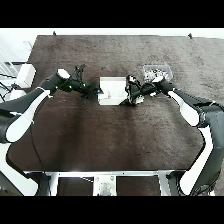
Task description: Fold the box and place the chain.
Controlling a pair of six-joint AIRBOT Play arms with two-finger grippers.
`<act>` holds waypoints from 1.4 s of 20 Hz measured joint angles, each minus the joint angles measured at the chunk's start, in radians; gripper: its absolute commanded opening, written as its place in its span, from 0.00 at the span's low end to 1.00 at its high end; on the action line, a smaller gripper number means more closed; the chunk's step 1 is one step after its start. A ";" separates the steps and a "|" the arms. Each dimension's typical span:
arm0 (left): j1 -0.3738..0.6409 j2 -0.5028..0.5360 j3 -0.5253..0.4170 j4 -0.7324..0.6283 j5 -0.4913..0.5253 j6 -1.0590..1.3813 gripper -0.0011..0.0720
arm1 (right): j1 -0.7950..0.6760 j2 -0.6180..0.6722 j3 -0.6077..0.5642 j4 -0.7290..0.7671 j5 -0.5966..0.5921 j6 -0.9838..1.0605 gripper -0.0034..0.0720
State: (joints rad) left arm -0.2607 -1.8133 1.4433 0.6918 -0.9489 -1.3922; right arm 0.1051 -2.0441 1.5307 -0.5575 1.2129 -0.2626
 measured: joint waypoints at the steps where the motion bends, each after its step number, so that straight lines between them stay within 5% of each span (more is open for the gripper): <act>1: -0.005 0.000 0.001 0.009 0.005 -0.019 0.63 | 0.000 0.000 0.000 0.000 0.000 0.000 0.78; 22: -0.104 -0.003 0.071 0.269 0.038 -0.248 0.63 | 0.000 0.000 0.000 0.000 0.000 0.000 0.78; 28: -0.139 -0.053 0.191 0.429 -0.069 -0.356 0.63 | 0.000 0.000 0.000 0.000 0.000 0.000 0.78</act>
